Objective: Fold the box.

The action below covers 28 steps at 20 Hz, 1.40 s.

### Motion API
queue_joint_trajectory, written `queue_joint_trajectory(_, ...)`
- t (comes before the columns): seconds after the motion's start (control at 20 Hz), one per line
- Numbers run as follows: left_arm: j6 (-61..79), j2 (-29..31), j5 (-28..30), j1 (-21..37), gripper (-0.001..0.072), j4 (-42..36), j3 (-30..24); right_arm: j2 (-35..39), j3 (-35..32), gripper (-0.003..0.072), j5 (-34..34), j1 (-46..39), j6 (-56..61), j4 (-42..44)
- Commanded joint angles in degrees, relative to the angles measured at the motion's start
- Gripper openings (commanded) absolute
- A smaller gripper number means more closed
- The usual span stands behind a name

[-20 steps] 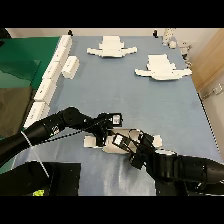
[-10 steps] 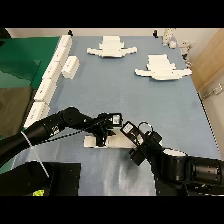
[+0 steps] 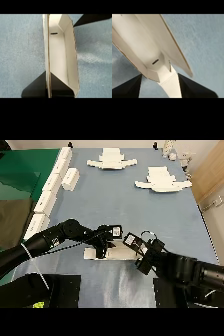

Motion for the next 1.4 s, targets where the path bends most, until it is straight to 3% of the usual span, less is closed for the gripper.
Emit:
queue_joint_trajectory(0.0,0.02,0.04,0.04,-0.04,0.0018,0.02,0.04,4.83,-3.34,0.0701,9.49,-12.72,-27.43,14.08)
queue_joint_trajectory(0.2,0.02,0.04,0.04,-0.04,0.0019,0.02,0.04,3.15,-4.68,0.0702,11.47,-30.64,-70.18,44.57)
queue_joint_trajectory(0.4,0.0,0.04,0.02,-0.04,0.0019,0.02,0.04,-3.45,-4.79,0.0702,3.74,-43.8,-98.6,65.24)
queue_joint_trajectory(0.75,0.02,0.04,0.02,-0.04,0.0018,0.02,0.04,-5.49,-4.72,0.0716,7.69,-44.89,-96.02,62.73)
queue_joint_trajectory(1.0,0.02,0.04,0.02,-0.04,0.0018,0.02,0.04,-5.33,-5.09,0.0714,6.56,-44.52,-92.94,60.08)
queue_joint_trajectory(1.35,0.0,0.04,0.02,-0.04,0.0018,0.02,0.04,-5.86,-9.53,0.0714,17.38,-40.5,-96.89,61.02)
